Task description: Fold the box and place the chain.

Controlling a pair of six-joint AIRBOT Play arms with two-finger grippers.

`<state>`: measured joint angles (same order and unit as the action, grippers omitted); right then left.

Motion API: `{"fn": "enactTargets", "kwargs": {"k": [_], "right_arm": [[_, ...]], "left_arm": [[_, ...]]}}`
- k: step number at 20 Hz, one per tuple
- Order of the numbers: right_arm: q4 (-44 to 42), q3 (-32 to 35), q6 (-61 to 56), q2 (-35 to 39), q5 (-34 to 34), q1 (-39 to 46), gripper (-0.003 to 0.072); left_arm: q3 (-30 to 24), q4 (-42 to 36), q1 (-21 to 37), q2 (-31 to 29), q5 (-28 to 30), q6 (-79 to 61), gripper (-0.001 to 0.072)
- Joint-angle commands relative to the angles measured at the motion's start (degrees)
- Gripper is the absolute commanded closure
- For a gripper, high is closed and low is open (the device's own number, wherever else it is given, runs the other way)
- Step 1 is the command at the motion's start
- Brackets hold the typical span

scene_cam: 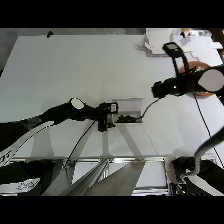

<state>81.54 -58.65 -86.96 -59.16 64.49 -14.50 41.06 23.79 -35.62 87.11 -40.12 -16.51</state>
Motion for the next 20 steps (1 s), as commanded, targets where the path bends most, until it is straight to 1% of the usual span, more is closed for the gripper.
{"fn": "enactTargets", "kwargs": {"k": [1,3,4,6,11,13,17,20], "right_arm": [[1.75,1.29,1.66,-4.68,0.57,8.46,0.0387],[2.67,1.4,1.77,-8.87,-0.11,10.8,0.0384],[2.67,1.4,1.77,-10.97,-1.4,11.61,0.0358],[2.58,1.4,1.77,-14.58,-4.48,12.0,0.0267],[1.75,1.4,1.75,-21.68,-9.81,12.0,0.0272],[1.79,1.4,1.75,-23.58,-10.8,12.0,0.0292],[2.1,1.38,2.64,-25.75,-11.82,11.93,0.0292],[2.05,1.38,2.62,-25.92,-13.35,11.93,0.0304]], "left_arm": [[0.0,0.02,0.04,-0.04,0.02,0.0,0.0438],[0.0,0.02,0.04,-0.04,0.02,0.0,0.0438],[0.0,0.02,0.04,-0.04,0.02,0.0,0.0438],[0.0,0.02,0.04,-0.04,0.02,0.02,0.0438],[0.0,0.02,0.04,-0.04,0.02,0.0,0.0438],[0.0,0.02,0.04,-0.04,0.02,0.0,0.0438],[0.0,0.02,0.04,-0.04,0.02,0.0,0.0438],[0.0,0.0,0.04,-0.04,0.02,0.0,0.0438]]}}
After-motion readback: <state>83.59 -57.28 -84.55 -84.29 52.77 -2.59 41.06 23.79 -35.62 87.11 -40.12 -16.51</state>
